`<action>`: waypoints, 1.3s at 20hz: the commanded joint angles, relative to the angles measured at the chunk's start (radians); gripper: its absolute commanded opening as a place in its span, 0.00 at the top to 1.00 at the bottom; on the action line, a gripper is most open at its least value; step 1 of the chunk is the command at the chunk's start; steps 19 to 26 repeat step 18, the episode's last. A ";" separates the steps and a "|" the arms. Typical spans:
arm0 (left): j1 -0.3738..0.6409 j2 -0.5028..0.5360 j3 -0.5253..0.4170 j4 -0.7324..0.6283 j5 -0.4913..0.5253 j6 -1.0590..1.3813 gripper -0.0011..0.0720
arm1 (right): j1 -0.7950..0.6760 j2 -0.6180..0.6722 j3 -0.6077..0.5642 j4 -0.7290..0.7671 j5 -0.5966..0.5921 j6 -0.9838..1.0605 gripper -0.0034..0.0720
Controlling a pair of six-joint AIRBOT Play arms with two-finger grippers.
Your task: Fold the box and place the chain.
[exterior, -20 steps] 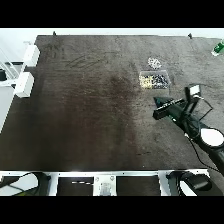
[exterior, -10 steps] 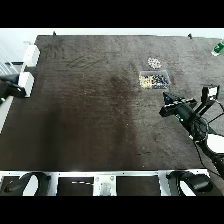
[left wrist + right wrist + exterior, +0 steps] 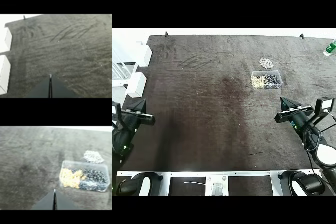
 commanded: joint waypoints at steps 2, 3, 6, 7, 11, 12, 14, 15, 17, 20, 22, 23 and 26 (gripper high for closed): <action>-0.006 0.029 -0.042 -0.016 0.016 0.007 0.96 | 0.001 0.080 -0.064 -0.012 -0.078 -0.001 0.93; -0.006 0.023 -0.042 -0.016 0.019 0.007 0.96 | 0.000 0.092 -0.075 -0.012 -0.079 -0.001 0.93; -0.006 0.024 -0.042 -0.016 0.019 0.008 0.96 | 0.000 0.094 -0.098 -0.012 -0.079 -0.001 0.93; -0.006 0.023 -0.042 -0.016 0.018 0.007 0.96 | 0.001 0.094 -0.103 -0.012 -0.078 -0.001 0.93; -0.006 0.023 -0.042 -0.016 0.018 0.008 0.96 | 0.001 0.094 -0.106 -0.012 -0.078 -0.001 0.93; -0.006 0.023 -0.042 -0.016 0.018 0.008 0.96 | 0.001 0.094 -0.106 -0.012 -0.078 0.000 0.93; -0.006 0.023 -0.042 -0.016 0.019 0.008 0.96 | 0.001 0.094 -0.106 -0.012 -0.078 0.000 0.93; -0.006 0.023 -0.042 -0.016 0.019 0.008 0.96 | 0.001 0.094 -0.106 -0.012 -0.078 -0.001 0.93; -0.006 0.023 -0.042 -0.016 0.019 0.008 0.96 | 0.001 0.094 -0.106 -0.012 -0.078 -0.001 0.93; -0.006 0.023 -0.042 -0.016 0.019 0.008 0.96 | 0.001 0.094 -0.106 -0.012 -0.078 -0.001 0.93; -0.006 0.023 -0.042 -0.016 0.019 0.008 0.96 | 0.001 0.094 -0.106 -0.012 -0.078 -0.001 0.93; -0.006 0.023 -0.042 -0.016 0.019 0.008 0.96 | 0.001 0.094 -0.106 -0.012 -0.078 -0.001 0.93; -0.006 0.023 -0.042 -0.016 0.019 0.008 0.96 | 0.001 0.094 -0.106 -0.012 -0.078 -0.001 0.93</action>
